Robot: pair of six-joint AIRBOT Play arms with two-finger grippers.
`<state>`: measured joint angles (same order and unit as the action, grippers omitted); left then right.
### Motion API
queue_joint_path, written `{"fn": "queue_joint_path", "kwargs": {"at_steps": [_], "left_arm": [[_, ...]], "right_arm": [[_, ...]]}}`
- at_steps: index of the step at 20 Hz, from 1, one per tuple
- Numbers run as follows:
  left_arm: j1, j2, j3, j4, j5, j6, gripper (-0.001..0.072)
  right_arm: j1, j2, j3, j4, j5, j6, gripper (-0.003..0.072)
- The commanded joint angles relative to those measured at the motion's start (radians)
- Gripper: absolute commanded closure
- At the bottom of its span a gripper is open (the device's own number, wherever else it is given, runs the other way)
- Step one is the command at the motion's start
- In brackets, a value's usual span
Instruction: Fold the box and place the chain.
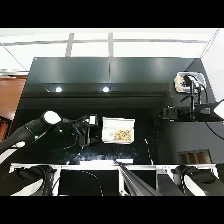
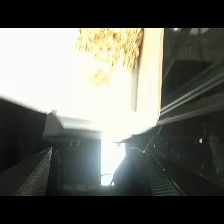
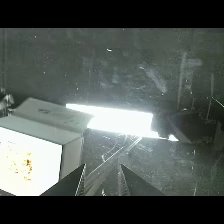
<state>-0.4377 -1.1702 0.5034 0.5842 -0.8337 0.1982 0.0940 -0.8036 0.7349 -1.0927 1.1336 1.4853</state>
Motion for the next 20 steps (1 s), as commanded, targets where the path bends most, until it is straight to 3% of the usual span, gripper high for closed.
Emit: {"fn": "queue_joint_path", "kwargs": {"at_steps": [1, 5, 20], "left_arm": [[-0.035, -0.046, 0.026, -0.047, 0.021, 0.030, -0.0007], [-0.034, -0.088, 0.075, -0.047, -0.015, 0.030, -0.0007], [-0.083, -0.090, 0.074, -0.009, -0.042, -0.077, -0.0008]], "right_arm": [[0.000, 0.001, -0.001, 0.000, -0.001, 0.000, 0.0409], [0.000, 0.001, -0.001, 0.000, 0.011, 0.000, 0.0409], [0.000, 0.001, -0.001, 0.000, 0.011, 0.000, 0.0409]]}}
